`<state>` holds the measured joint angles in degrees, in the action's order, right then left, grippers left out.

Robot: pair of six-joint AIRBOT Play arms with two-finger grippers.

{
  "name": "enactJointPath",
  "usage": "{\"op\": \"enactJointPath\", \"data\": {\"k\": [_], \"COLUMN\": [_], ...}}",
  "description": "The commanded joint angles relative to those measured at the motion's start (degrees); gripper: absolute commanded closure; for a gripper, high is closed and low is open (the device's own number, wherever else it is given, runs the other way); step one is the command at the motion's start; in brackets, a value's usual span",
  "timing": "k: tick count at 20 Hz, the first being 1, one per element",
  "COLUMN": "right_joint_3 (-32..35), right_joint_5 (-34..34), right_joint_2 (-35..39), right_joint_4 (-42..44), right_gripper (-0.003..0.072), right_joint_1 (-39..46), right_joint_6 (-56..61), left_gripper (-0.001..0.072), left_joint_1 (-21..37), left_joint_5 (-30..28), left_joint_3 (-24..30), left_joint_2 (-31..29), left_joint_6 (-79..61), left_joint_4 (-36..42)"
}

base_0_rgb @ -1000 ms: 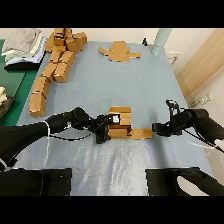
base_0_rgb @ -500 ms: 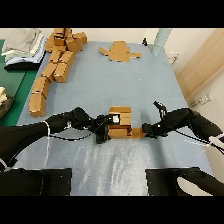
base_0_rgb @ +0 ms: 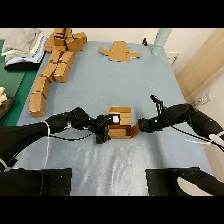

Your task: Fold the box.

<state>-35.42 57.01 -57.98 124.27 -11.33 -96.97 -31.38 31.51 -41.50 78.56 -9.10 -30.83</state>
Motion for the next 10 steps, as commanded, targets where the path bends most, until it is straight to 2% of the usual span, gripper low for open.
{"op": "enactJointPath", "data": {"k": [1, 10], "right_joint_3": [-2.73, -2.6], "right_joint_5": [0.11, -3.13], "right_joint_2": [-0.04, -1.79], "right_joint_4": [0.57, -2.45], "right_gripper": [0.0272, 0.0273], "right_joint_1": [-1.27, -8.72], "right_joint_6": [2.4, 8.22], "left_gripper": [0.0196, 0.0196], "left_joint_1": [0.02, 0.02], "left_joint_5": [0.0, -0.02], "left_joint_3": [0.02, 0.02], "left_joint_2": [0.02, 0.02], "left_joint_6": [-0.02, -0.02], "left_joint_4": [-0.02, -0.02]}}
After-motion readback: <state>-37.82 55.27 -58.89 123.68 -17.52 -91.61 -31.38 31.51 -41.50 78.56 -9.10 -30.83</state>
